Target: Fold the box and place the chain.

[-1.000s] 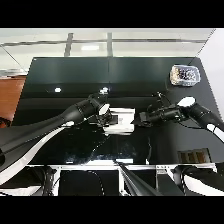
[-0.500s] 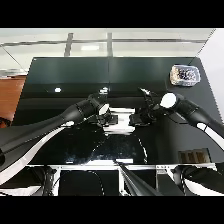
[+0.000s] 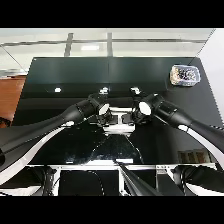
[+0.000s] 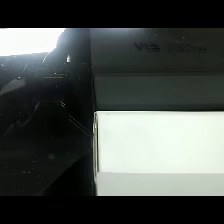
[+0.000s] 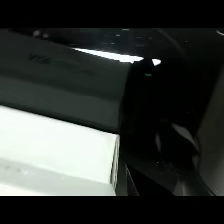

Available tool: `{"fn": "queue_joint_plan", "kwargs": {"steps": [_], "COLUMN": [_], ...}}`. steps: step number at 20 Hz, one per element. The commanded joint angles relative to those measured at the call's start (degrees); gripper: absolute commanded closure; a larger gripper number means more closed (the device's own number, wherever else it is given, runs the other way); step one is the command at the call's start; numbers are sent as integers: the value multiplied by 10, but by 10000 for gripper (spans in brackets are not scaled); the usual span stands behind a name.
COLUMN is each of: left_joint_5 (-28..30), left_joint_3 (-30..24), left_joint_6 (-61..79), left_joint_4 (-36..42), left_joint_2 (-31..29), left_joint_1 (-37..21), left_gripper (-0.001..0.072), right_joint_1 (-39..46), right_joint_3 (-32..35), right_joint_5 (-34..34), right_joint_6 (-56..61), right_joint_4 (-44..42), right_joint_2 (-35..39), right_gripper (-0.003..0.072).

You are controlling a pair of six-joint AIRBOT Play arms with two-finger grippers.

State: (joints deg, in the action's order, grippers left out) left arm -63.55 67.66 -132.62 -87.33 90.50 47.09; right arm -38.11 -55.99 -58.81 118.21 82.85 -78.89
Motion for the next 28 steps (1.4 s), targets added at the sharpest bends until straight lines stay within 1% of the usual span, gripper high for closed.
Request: {"fn": "queue_joint_plan", "kwargs": {"steps": [1, 4, 5, 6, 9, 10, 11, 13, 15, 16, 17, 18, 20, 23, 24, 26, 27, 28], "left_joint_5": [0, 0, 0, 0, 1, 1, 1, 1, 1, 1, 1, 0, 0, 1, 0, 1, 0, 0], "left_joint_3": [1, 1, 1, 1, 1, 1, 1, 1, 1, 1, 1, 1, 1, 1, 1, 1, 1, 1], "left_joint_6": [0, 0, 0, 0, 0, 0, 0, 0, 0, 0, 0, 0, 0, 0, 0, 0, 0, 0], "left_joint_4": [0, 0, 0, 0, 0, 0, 0, 0, 0, 0, 0, 0, 0, 0, 0, 0, 0, 0], "left_joint_2": [0, 0, 0, 0, 0, 0, 0, 0, 0, 0, 0, 0, 0, 0, 0, 0, 0, 0], "left_joint_1": [0, 0, 0, 0, 0, 0, 0, 0, 0, -1, -1, -1, -1, -1, -1, -1, -1, -1], "left_gripper": [683, 682, 683, 682, 683, 682, 683, 682, 682, 683, 682, 682, 683, 682, 682, 682, 682, 682], "right_joint_1": [-20, -20, -20, -20, -20, -20, -20, -20, -18, -17, -12, -6, 14, 53, 73, 117, 142, 172], "right_joint_3": [-11, -11, -11, -11, -11, -11, -11, -11, -12, -13, -16, -21, -39, -70, -72, -72, -71, -65], "right_joint_5": [-17, -20, -20, -20, -20, -16, -11, -5, -5, -9, -16, -30, -76, -124, -121, -89, -61, -12], "right_joint_6": [78, 88, 88, 88, 88, 88, 88, 85, 84, 80, 71, 55, 25, -62, -68, -70, -68, -65], "right_joint_4": [43, 26, 26, 26, 15, 10, 6, 3, 3, 5, 7, 8, 3, 23, 55, 188, 261, 303], "right_joint_2": [-21, -35, -35, -35, -35, -35, -35, -35, -34, -30, -22, -10, 31, 124, 157, 195, 196, 191], "right_gripper": [383, 391, 572, 666, 665, 603, 497, 668, 665, 645, 478, 420, 420, 420, 420, 420, 420, 420]}}
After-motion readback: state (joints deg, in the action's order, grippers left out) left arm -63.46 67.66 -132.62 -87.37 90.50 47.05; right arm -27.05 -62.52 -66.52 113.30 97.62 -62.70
